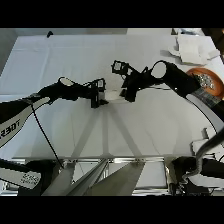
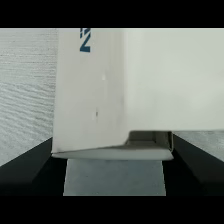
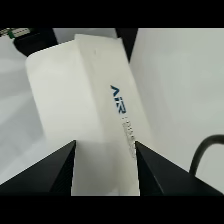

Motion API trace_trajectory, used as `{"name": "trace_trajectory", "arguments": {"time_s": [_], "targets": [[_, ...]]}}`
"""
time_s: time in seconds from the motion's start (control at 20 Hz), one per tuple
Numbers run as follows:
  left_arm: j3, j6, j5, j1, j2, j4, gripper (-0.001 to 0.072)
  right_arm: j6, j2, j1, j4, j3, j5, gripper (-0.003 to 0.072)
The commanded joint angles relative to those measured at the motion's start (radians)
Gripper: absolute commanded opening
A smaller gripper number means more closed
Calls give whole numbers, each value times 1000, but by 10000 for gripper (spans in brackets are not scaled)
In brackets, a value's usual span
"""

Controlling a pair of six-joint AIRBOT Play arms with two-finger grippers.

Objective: Fold the box and place the chain.

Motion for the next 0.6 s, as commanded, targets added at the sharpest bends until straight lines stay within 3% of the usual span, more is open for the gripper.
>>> {"name": "trace_trajectory", "arguments": {"time_s": [0.0,0.2,0.45,0.55], "targets": [[0,0,0,0,0,0,258,-41,6,5,-17,-12,-105,424],[0,0,0,0,0,0,258,-41,4,5,-18,-12,-105,424],[0,0,0,0,0,0,258,-41,5,16,-16,-13,6,424],[0,0,0,0,0,0,258,-41,7,47,-36,-24,1,424]]}}
